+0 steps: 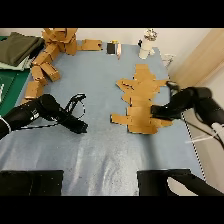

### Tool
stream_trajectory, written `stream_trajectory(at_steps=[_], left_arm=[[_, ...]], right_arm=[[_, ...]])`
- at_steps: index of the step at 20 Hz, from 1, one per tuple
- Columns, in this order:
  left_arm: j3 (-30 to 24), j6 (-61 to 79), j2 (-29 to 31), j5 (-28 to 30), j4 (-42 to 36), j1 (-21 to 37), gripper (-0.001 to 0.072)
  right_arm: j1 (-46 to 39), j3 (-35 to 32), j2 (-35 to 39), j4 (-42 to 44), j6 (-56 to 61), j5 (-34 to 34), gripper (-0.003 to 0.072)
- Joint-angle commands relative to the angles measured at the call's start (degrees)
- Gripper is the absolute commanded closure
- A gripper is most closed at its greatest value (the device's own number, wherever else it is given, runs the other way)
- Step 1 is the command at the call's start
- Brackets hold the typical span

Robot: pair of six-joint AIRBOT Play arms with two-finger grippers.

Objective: Fold the box.

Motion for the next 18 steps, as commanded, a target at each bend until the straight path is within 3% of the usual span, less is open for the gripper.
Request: stream_trajectory(at_steps=[1, 4, 7, 11, 18], left_arm=[[0.07, 0.02, 0.02, 1.73, -2.16, -0.04, 0.0696], [0.07, 0.02, 0.02, 2.56, -2.25, -0.04, 0.0696], [0.04, 0.02, 0.02, 2.47, -2.27, -0.04, 0.0696], [0.04, 0.02, 0.02, 2.47, -2.23, -0.07, 0.0696], [0.04, 0.02, 0.02, 2.32, -2.23, -0.04, 0.0695]], right_arm=[[-14.43, 3.56, -2.78, -0.57, -11.65, -1.40, 0.0316], [-23.21, 3.56, -7.30, 6.05, -20.15, 0.33, 0.0315], [-25.79, 3.56, -12.33, 14.36, -28.79, 0.28, 0.0315], [-25.53, 3.58, -16.63, 14.60, -31.41, 1.90, 0.0315], [-25.57, 3.91, -16.85, 13.79, -31.93, 1.99, 0.0315]])
